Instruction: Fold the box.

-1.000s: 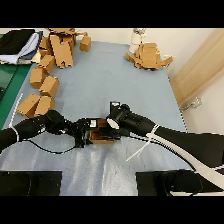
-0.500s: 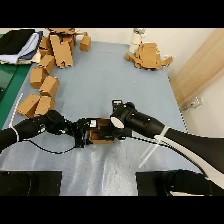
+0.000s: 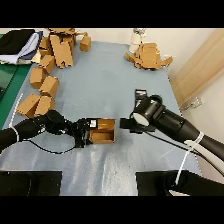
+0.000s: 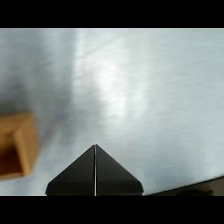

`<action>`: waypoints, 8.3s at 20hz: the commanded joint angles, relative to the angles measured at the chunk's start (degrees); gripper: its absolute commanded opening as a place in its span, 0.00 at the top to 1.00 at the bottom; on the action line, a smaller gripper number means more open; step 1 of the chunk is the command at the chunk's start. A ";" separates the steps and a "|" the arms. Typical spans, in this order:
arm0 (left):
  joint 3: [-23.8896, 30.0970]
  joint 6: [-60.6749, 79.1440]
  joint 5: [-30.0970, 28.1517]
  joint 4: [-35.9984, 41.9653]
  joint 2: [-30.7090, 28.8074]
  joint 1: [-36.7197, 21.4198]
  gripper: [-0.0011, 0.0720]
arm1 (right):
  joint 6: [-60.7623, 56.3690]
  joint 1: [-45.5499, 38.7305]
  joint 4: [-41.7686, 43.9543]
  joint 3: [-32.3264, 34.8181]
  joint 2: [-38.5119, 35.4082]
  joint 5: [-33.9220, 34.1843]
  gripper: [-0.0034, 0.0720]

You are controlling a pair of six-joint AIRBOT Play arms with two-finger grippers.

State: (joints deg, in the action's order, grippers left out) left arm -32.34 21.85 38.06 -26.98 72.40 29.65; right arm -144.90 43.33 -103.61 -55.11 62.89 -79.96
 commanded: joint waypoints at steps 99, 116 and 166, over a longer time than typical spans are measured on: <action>0.02 -0.35 0.52 -0.02 0.02 0.02 0.26 | 137.44 0.02 59.01 24.61 -11.34 51.47 0.32; 0.02 -0.26 1.05 -0.04 0.02 0.02 0.26 | 139.40 0.02 53.70 24.48 -8.46 53.05 0.61; 0.02 -0.35 0.50 0.17 0.00 0.02 0.26 | 32.41 11.41 63.93 35.06 -13.86 76.19 0.95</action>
State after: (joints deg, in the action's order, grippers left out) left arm -32.32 21.50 39.00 -26.92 72.40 29.69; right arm -112.12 54.39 -39.09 -20.10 48.58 -5.37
